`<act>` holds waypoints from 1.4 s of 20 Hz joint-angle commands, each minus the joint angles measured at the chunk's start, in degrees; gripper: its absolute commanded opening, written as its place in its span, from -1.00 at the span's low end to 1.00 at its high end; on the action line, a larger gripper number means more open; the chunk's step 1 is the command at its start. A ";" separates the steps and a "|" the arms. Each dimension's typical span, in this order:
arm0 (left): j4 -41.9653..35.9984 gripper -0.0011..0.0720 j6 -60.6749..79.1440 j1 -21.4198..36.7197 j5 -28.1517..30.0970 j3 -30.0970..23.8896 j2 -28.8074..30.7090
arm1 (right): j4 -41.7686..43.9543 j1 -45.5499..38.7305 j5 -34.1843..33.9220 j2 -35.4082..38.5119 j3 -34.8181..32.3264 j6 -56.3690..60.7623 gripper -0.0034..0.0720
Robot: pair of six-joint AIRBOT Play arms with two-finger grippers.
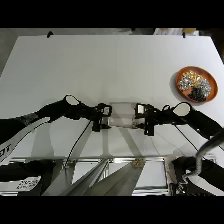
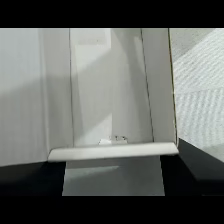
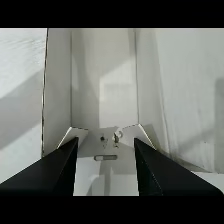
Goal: Fold the box and place the chain.
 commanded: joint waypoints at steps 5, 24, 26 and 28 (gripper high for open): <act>0.07 -0.28 0.09 -0.02 -0.07 0.04 0.02 | -8.07 0.07 0.33 5.53 0.00 20.81 -0.43; 0.07 -0.28 0.09 -0.02 -0.09 0.04 0.02 | -15.87 -18.08 3.72 10.43 -2.38 64.46 -0.87; 0.07 -0.28 0.09 -0.02 -0.07 0.04 0.02 | -15.63 -18.08 3.72 7.93 -4.52 66.40 -0.87; 0.07 -0.28 0.09 -0.02 -0.07 0.04 0.02 | -14.45 -18.05 3.76 5.70 -6.29 67.80 -0.87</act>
